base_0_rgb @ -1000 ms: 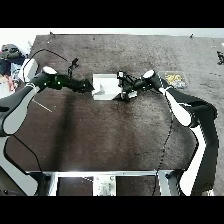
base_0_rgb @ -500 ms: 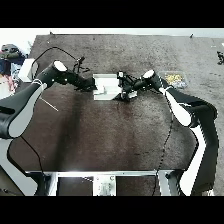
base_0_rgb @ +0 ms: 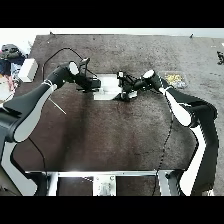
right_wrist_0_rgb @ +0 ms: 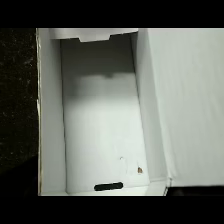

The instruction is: Fold the box and place the chain.

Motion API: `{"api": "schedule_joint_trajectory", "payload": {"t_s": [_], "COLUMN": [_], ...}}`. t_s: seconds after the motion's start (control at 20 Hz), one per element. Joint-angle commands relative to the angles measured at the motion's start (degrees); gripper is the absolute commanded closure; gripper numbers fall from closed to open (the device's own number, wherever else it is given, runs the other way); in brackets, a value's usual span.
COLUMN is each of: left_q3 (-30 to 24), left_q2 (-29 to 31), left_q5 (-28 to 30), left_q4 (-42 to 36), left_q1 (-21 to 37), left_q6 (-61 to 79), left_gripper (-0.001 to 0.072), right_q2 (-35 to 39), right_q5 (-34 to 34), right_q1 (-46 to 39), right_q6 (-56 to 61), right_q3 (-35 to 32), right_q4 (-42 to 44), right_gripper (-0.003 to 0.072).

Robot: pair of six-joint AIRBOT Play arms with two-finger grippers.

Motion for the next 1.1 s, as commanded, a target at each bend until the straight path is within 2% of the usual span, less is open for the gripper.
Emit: {"api": "schedule_joint_trajectory", "payload": {"t_s": [0.0, 0.15, 0.3, 0.45, 0.7, 0.8, 0.95, 1.0, 1.05], "left_q3": [0.6, 6.4, 14.4, 17.3, 17.4, 17.4, 17.4, 17.4, 17.4], "left_q2": [-0.2, -3.2, -7.9, -9.6, -11.1, -11.8, -12.1, -12.2, -12.2], "left_q5": [0.2, -6.4, -14.9, -16.5, -16.6, -16.4, -16.3, -17.0, -17.5], "left_q4": [9.4, 20.8, 28.3, 33.6, 33.7, 33.7, 33.5, 33.5, 33.4], "left_q1": [-2.3, -5.4, -8.3, -9.8, -9.8, -9.8, -9.8, -9.8, -9.8], "left_q6": [-9.2, -17.4, -22.2, -26.6, -30.1, -30.2, -30.5, -31.3, -31.4], "left_gripper": [0.0391, 0.0393, 0.0413, 0.0413, 0.0435, 0.0539, 0.0546, 0.0645, 0.0698], "right_q2": [0.0, 0.0, 0.0, 0.0, 0.0, 0.0, 0.0, 0.0, 0.0], "right_q5": [0.0, 0.0, 0.0, 0.0, 0.0, 0.0, 0.0, 0.0, 0.0], "right_q1": [0.0, 0.0, 0.0, 0.0, 0.0, 0.0, 0.0, 0.0, 0.0], "right_q6": [0.0, 0.0, 0.0, 0.0, 0.0, 0.0, 0.0, 0.0, 0.0], "right_q3": [0.0, 0.0, 0.0, 0.0, 0.0, 0.0, 0.0, 0.0, 0.0], "right_q4": [0.0, 0.0, 0.0, 0.0, 0.0, 0.0, 0.0, 0.0, 0.0], "right_gripper": [0.0212, 0.0211, 0.0212, 0.0211, 0.0211, 0.0211, 0.0211, 0.0211, 0.0211]}}
